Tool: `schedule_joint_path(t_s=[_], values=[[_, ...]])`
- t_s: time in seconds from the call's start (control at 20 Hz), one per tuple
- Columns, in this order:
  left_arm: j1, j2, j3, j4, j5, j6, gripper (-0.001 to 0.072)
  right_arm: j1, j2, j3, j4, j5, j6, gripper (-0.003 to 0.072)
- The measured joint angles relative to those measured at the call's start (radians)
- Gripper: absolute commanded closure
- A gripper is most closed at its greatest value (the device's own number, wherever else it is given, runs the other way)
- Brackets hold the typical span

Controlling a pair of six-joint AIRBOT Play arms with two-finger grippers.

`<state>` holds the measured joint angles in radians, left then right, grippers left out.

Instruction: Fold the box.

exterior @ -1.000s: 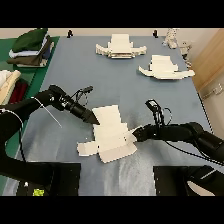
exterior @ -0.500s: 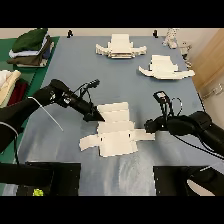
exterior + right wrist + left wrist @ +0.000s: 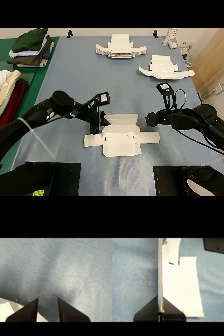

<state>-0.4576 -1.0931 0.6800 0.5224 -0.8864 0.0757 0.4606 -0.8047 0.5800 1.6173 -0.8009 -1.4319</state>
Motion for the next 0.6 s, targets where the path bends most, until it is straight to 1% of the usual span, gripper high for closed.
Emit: schedule_joint_path(t_s=[0.15, 0.25, 0.4, 0.6], values=[[-0.086, 0.090, -0.075, -0.001, 0.141, 0.038, 0.0704, 0.000, 0.000, 0.003, -0.008, 0.001, 0.011, 0.0294], [-0.135, 0.122, -0.107, 0.000, 0.213, 0.055, 0.0703, 0.000, 0.000, 0.003, -0.010, 0.003, 0.014, 0.0294], [-0.183, 0.144, -0.139, -0.003, 0.282, 0.061, 0.0702, 0.000, 0.000, 0.003, -0.011, 0.004, 0.018, 0.0293], [-0.206, 0.153, -0.170, -0.009, 0.319, 0.062, 0.0699, 0.000, 0.000, 0.003, -0.013, 0.006, 0.019, 0.0294]])
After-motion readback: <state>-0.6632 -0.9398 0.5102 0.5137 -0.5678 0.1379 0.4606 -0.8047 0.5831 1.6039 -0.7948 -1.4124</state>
